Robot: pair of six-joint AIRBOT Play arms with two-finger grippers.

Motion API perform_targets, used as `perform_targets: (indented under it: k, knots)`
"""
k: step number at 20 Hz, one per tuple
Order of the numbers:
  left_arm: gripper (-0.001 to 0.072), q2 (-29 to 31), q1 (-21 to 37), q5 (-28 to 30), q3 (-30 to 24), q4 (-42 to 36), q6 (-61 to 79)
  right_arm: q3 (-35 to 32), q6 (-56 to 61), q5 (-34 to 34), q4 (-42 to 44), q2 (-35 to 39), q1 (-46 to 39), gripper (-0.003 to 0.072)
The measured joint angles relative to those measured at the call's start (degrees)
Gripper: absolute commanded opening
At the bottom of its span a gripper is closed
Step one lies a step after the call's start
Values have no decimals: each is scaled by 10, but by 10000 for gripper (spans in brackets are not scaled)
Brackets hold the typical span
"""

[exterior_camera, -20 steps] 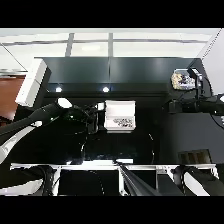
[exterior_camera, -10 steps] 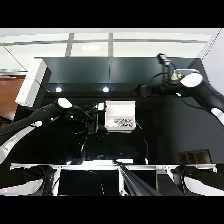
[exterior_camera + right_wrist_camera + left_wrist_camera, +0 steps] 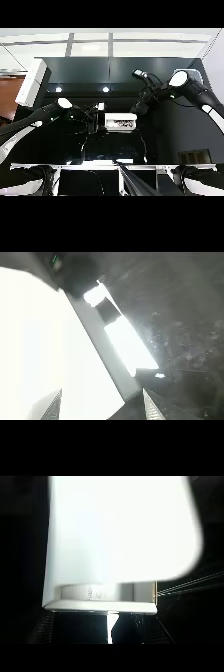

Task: Fold the box and place the chain.

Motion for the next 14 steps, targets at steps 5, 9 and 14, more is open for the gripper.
perform_targets:
  k: [5, 9, 14]
  knots:
    - [470, 0, 0, 1, 0, 0, 0, -9, -103, -3, -8, 3, 41, 586]
    - [470, 0, 0, 2, 0, 0, 0, -10, -122, 21, -15, 19, 52, 586]
    - [469, 0, 0, 2, 0, 0, 0, -52, -101, 24, -25, 68, 56, 586]
